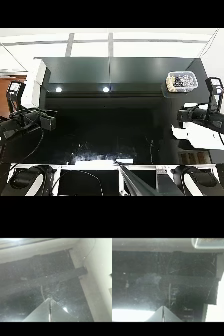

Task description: Fold the box and place the chain.

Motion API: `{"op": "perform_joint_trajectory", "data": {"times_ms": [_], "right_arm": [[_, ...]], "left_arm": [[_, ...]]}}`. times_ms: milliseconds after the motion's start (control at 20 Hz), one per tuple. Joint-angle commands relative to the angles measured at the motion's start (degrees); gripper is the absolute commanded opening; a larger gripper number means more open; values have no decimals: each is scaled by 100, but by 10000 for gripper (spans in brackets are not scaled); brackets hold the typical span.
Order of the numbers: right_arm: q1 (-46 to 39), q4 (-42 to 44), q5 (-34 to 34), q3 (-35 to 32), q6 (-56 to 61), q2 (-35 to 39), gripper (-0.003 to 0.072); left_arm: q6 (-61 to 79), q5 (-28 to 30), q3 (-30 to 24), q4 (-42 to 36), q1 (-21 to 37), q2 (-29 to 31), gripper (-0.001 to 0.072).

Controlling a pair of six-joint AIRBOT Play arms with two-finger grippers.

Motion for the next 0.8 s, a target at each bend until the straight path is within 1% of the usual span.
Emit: {"op": "perform_joint_trajectory", "data": {"times_ms": [0, 600, 750], "right_arm": [[2, 0, 0, -4, 2, 4, 5], [2, 0, 0, -4, 2, 4, 5], [4, 11, -68, -4, 4, 4, 5]], "left_arm": [[2, 2, -2, 0, 4, 4, 31], [2, 15, -2, -2, 4, 2, 31], [2, 457, -2, -13, 4, -4, 31]]}}
